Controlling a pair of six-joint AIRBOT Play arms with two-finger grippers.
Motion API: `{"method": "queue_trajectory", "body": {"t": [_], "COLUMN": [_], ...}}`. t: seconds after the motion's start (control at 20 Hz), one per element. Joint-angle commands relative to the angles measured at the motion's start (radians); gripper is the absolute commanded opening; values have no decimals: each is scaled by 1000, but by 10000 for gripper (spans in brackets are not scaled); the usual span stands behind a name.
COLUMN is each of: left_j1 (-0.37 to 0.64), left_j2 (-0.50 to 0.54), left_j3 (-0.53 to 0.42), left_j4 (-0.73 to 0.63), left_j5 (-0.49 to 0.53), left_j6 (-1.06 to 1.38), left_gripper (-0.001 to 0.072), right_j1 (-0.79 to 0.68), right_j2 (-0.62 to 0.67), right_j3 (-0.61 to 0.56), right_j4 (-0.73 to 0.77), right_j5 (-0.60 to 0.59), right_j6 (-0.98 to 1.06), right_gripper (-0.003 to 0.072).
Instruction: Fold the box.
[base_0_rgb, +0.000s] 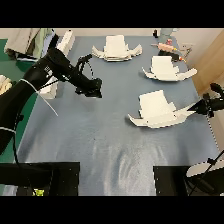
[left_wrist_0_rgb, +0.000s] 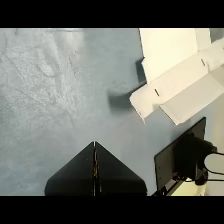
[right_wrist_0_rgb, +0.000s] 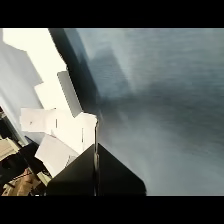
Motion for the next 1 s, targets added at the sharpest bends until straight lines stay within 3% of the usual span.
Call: {"method": "queue_trajectory", "body": {"t": [0.0, 0.2, 0.4, 0.55, 0.6, 0.7, 0.95], "left_j1": [2, 2, 2, 2, 2, 2, 1], "left_j2": [57, 214, 386, 473, 488, 500, 500], "left_j3": [-26, -200, -425, -542, -563, -581, -581], "left_j4": [-2, 1, 1, 1, 1, 2, 17], "left_j5": [-80, -48, -18, -15, -15, -15, -8], "left_j6": [48, 72, 85, 91, 92, 93, 108], "left_gripper": [15, 15, 15, 16, 16, 16, 16], "right_j1": [77, 197, 331, 430, 451, 468, 467], "right_j2": [72, 305, 600, 811, 858, 906, 854], "right_j3": [-72, -336, -667, -862, -901, -925, -846], "right_j4": [138, 163, 182, 175, 159, 86, -72], "right_j5": [-40, -263, -414, -506, -515, -507, -481], "right_j6": [8, 52, 161, 303, 332, 374, 375], "right_gripper": [0, 0, -1, 1, 29, 300, 304]}}
